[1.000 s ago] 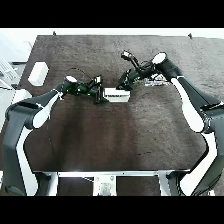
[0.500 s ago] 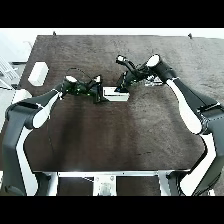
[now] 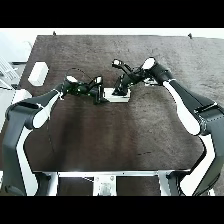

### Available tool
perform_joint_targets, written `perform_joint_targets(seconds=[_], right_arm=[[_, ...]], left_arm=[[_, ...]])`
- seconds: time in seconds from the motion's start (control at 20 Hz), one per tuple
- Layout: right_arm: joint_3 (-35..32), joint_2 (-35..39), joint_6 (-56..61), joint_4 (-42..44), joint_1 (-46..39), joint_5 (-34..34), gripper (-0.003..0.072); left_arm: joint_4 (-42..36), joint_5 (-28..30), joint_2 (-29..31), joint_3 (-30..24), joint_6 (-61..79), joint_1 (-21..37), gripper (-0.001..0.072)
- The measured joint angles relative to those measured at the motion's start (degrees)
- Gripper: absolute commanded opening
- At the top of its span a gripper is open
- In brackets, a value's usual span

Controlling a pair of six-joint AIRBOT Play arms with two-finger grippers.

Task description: Fold the box and place the chain.

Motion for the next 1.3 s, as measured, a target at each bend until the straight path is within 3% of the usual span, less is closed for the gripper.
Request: perform_joint_targets(seconds=[0.6, 1.3], right_arm=[[-5.7, 0.1, -0.4, 1.3, -0.2, -1.9, 0.0526], [-6.4, 2.7, -1.0, -0.6, -2.3, -1.8, 0.0526]], left_arm=[[0.0, 0.3, 0.0, 0.0, -0.1, 0.0, 0.0290], [-0.2, 0.4, 0.0, 0.0, 0.0, 0.0, 0.0290]])
